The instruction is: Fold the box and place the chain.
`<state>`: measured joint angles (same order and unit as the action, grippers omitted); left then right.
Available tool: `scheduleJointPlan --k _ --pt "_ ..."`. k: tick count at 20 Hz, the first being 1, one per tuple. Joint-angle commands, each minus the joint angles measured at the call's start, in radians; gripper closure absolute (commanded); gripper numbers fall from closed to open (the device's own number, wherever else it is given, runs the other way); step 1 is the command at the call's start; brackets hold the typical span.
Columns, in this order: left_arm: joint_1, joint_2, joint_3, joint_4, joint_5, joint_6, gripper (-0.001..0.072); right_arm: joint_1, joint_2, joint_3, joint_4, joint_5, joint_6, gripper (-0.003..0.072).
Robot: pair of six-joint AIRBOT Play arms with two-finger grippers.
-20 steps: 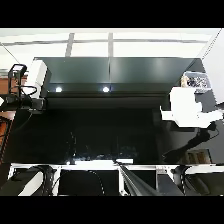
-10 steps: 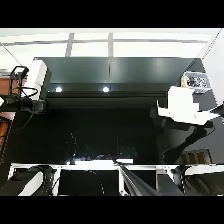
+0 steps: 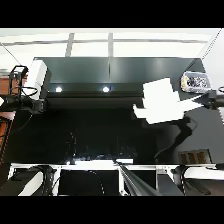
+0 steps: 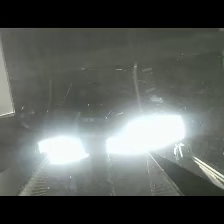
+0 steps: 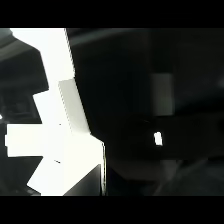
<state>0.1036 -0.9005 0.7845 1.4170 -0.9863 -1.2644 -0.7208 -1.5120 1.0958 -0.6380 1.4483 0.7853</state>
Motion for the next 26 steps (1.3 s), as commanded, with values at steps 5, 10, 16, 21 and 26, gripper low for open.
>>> scheduleJointPlan --k 5,10,16,21,26 --pt "0.0 -0.008 -0.004 -0.278 0.019 0.005 0.0008 0.324 0.555 -0.63 0.319 -0.483 -0.173 0.0674" --pt "-0.027 -0.097 -0.05 -0.71 0.047 0.19 0.0009 0.554 0.719 -0.865 0.417 -0.635 -0.174 0.0673" --pt "-0.243 -0.396 -0.016 -0.904 0.018 0.296 0.0009 0.676 0.719 -0.866 0.438 -0.672 -0.172 0.0673" --pt "-0.351 -0.678 0.153 -0.98 -0.054 0.296 0.0009 0.675 0.719 -0.866 0.439 -0.674 -0.172 0.0673" --pt "-0.35 -0.857 0.27 -1.15 -0.299 0.439 0.0009 0.675 0.719 -0.866 0.438 -0.671 -0.172 0.0673"
